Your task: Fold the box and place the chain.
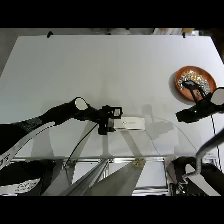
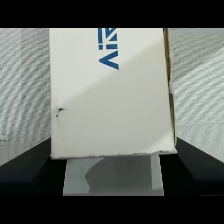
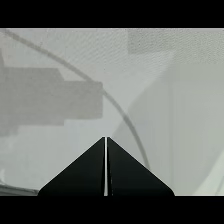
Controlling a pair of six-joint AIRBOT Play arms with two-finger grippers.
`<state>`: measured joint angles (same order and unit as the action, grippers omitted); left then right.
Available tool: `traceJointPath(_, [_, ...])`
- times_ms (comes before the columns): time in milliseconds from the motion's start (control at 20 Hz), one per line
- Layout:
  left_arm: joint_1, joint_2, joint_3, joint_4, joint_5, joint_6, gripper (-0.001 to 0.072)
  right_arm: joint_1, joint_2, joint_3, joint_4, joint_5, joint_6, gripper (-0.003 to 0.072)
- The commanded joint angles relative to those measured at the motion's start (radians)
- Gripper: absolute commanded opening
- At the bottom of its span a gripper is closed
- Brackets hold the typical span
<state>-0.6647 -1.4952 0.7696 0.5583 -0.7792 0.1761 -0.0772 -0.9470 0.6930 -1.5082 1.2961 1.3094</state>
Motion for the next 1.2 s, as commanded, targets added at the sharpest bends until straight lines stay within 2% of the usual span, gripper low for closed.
traceJointPath(0, [0.0,0.001,0.0,-0.019,-0.008,-0.001,0.0271,-0.002,0.0,-0.001,0.0,0.002,0.002,0.0017])
traceJointPath(150, [0.017,0.038,0.001,-0.005,-0.018,-0.058,0.0271,-0.002,0.0,-0.001,0.0,0.002,0.002,0.0017])
traceJointPath(350, [0.109,0.224,0.001,0.183,-0.023,-0.421,0.027,-0.002,0.0,-0.001,0.0,0.002,0.002,0.0017])
traceJointPath(550, [0.284,0.455,0.001,0.317,-0.021,-0.617,0.0271,-0.002,0.0,-0.001,0.0,0.002,0.002,0.0017])
traceJointPath(700, [0.471,0.566,0.001,0.449,-0.021,-0.79,0.0269,-0.002,0.0,-0.001,0.0,0.002,0.002,0.0017])
traceJointPath(800, [0.608,0.58,0.0,0.525,-0.022,-0.951,0.0269,-0.002,0.0,-0.001,0.0,0.002,0.002,0.0017])
traceJointPath(950, [0.778,0.559,-0.002,0.564,-0.026,-1.131,0.027,-0.002,0.0,-0.001,0.0,0.002,0.002,0.0017])
traceJointPath(1050, [0.841,0.53,-0.002,0.566,-0.043,-1.135,0.0271,-0.002,0.0,-0.001,0.0,0.002,0.002,0.0017])
traceJointPath(1150, [0.861,0.497,-0.002,0.584,-0.067,-1.134,0.0271,-0.002,0.0,-0.001,0.0,0.002,0.002,0.0017])
